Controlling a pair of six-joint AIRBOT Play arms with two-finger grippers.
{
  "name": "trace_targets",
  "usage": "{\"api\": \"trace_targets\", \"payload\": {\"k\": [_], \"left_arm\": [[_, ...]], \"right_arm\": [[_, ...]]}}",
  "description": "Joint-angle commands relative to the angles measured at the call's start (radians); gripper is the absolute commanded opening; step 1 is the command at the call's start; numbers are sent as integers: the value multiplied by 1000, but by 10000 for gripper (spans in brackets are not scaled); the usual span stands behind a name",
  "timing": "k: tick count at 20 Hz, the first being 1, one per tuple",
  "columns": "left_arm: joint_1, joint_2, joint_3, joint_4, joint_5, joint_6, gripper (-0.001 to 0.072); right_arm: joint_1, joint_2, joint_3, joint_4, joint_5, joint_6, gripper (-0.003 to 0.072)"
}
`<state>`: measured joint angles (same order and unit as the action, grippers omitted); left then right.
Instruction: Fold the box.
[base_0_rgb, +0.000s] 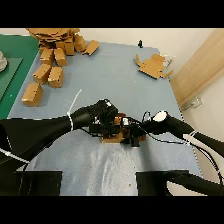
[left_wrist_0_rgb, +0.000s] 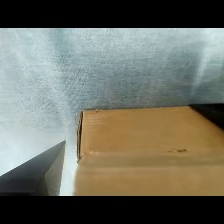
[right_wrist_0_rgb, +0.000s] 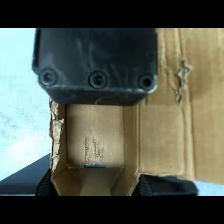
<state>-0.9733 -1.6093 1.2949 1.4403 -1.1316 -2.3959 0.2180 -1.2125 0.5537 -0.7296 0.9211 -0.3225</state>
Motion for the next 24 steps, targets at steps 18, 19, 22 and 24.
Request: {"api": "trace_targets", "payload": {"k": [18,19,22,24], "left_arm": [[50,232,56,283,-279,40,108],[51,240,55,360,-368,60,11],[140,258,-24,499,-504,223,10],[258,280,-96,295,-293,562,9]], "right_arm": [[0,0,0,0,2,0,495],[0,0,0,0,2,0,495],[0,0,0,0,2,1,494],[0,0,0,0,2,1,495]]}}
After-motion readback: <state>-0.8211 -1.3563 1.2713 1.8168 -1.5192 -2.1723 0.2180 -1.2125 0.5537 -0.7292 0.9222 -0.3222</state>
